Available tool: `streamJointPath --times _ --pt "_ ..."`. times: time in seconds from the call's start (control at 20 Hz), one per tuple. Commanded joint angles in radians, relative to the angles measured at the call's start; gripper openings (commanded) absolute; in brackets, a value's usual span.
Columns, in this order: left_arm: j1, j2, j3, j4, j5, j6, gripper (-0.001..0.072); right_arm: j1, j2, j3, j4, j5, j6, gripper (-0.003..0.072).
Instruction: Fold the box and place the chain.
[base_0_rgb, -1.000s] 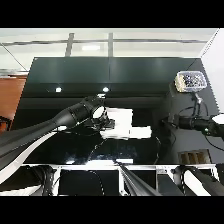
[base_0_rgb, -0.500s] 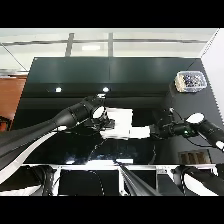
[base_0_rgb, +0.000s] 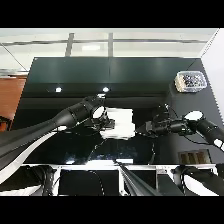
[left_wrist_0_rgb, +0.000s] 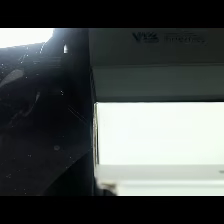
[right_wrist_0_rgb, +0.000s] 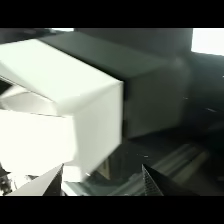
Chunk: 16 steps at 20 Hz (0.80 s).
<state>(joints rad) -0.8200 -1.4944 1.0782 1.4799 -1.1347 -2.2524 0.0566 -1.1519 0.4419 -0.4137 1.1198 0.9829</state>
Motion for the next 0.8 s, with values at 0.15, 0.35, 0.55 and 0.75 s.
streamJointPath --times 0.15,0.35,0.55,0.75 --pt "0.0 -0.001 0.0 0.0 0.0 0.0 0.0026 0.002 -0.001 0.014 0.148 0.028 -0.008 0.0545" --pt "0.0 -0.001 0.0 0.0 0.0 0.0 0.0026 0.1 -0.001 0.077 0.108 -0.018 0.072 0.0363" --pt "0.0 -0.001 0.0 0.0 0.0 0.0 0.0026 0.237 -0.001 0.165 -0.139 -0.132 0.295 0.0364" --pt "0.0 -0.001 0.0 0.0 0.0 0.0 0.0026 0.315 -0.001 0.218 -0.256 -0.156 0.398 0.0364"
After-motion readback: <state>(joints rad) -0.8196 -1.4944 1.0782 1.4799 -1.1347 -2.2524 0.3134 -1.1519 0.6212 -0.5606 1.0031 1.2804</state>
